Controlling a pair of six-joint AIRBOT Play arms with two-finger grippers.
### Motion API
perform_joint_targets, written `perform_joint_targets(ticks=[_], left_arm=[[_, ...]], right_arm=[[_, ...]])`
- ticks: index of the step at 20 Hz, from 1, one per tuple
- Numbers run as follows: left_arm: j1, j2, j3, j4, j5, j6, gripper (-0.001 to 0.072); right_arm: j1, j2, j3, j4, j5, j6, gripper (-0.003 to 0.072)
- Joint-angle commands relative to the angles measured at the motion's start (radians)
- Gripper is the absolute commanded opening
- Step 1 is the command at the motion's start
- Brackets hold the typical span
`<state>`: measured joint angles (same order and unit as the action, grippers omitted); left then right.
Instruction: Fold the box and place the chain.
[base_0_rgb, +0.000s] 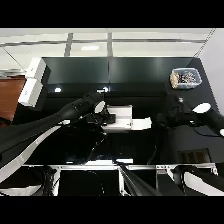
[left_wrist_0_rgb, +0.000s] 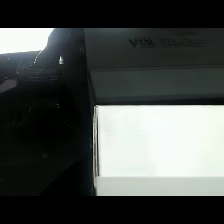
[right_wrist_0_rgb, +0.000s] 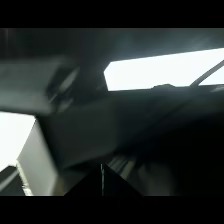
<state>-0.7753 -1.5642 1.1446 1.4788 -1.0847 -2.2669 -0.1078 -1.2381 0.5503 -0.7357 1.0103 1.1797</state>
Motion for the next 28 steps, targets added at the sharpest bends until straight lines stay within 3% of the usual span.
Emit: perform_joint_targets(ticks=[1,3,7,8,9,10,15,16,17,19,21,22,23,28], left_arm=[[0.000,-0.001,0.001,0.000,-0.001,0.000,0.0027],[0.000,-0.001,0.001,0.000,-0.001,0.000,0.0027],[0.000,-0.001,0.001,0.000,-0.001,0.000,0.0027],[0.000,-0.001,0.001,0.000,0.000,0.000,0.0027],[0.000,-0.002,0.001,0.000,0.003,0.000,0.0027],[0.000,-0.002,0.001,0.000,0.003,0.000,0.0027],[0.000,-0.002,0.001,0.000,0.003,0.000,0.0027],[0.000,-0.002,0.001,0.000,0.003,0.000,0.0027],[0.000,-0.002,0.001,0.000,0.003,0.000,0.0027],[0.000,-0.002,0.001,-0.001,0.003,0.000,0.0027],[0.000,-0.002,0.001,-0.003,0.003,0.000,0.0027],[0.000,-0.002,0.001,-0.003,0.004,0.000,0.0027],[0.000,-0.002,0.001,-0.003,0.003,0.000,0.0027],[0.000,-0.002,0.001,-0.003,0.005,0.000,0.0027]], right_arm=[[0.124,-0.125,-0.009,0.233,0.024,-0.136,0.0017],[0.172,-0.131,0.002,0.319,0.005,-0.210,0.0017],[0.168,-0.123,0.097,0.188,0.081,-0.190,0.0019],[0.168,-0.118,0.119,0.177,0.105,-0.189,0.0131],[0.168,-0.116,0.141,0.179,0.133,-0.189,0.0469],[0.168,-0.115,0.163,0.178,0.166,-0.190,0.0633],[0.175,-0.115,0.208,0.210,0.210,-0.189,0.0631],[0.190,-0.115,0.213,0.211,0.209,-0.189,0.0606],[0.211,-0.115,0.218,0.208,0.207,-0.183,0.0535],[0.263,-0.115,0.232,0.180,0.166,-0.113,0.0534],[0.317,-0.115,0.268,0.077,0.120,0.011,0.0533],[0.344,-0.115,0.288,0.026,0.106,0.062,0.0456],[0.373,-0.115,0.309,-0.008,0.099,0.101,0.0426],[0.522,-0.115,0.374,-0.230,0.019,0.378,0.0426]])
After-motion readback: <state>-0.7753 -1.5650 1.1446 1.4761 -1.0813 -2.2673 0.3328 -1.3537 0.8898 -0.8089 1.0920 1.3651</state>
